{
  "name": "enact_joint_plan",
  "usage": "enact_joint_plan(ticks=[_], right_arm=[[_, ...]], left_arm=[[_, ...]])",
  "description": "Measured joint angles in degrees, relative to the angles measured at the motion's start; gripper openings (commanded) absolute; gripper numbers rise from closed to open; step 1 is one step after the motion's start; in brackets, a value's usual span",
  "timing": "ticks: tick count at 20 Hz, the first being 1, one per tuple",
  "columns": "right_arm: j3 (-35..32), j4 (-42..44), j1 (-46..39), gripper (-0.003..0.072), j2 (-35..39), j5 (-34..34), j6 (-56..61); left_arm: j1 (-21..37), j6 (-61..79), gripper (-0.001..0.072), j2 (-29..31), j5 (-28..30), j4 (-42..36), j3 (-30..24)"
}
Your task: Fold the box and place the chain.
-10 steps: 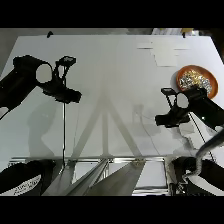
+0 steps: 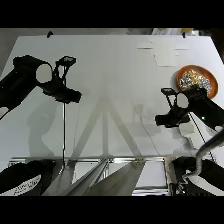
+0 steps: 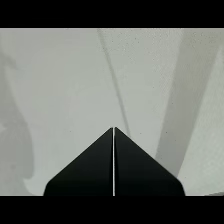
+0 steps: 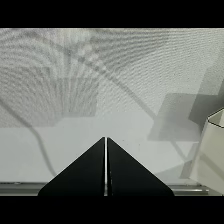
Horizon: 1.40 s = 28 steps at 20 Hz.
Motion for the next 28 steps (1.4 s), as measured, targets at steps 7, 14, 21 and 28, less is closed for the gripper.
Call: enact_joint_plan(ticks=[7, 14, 21, 28], right_arm=[[0.15, -0.33, 0.0, 0.0016, 0.0, -3.85, 0.0], [13.22, -15.54, -0.48, 0.0013, -0.02, -0.17, -1.18], [20.98, -30.05, -17.55, 0.0015, 0.24, 7.78, -7.67], [20.26, -23.67, -35.45, 0.0448, -0.46, 7.58, -16.52]], left_arm=[[0.0, 0.02, 0.0009, 0.0, 0.0, 0.02, 0.0], [0.0, 0.02, 0.0009, 0.0, 0.0, 0.02, 0.0], [0.0, 0.0, 0.0009, 0.0, -0.02, 0.0, 0.0], [0.0, 0.02, 0.0009, 0.0, 0.0, 0.02, 0.0]])
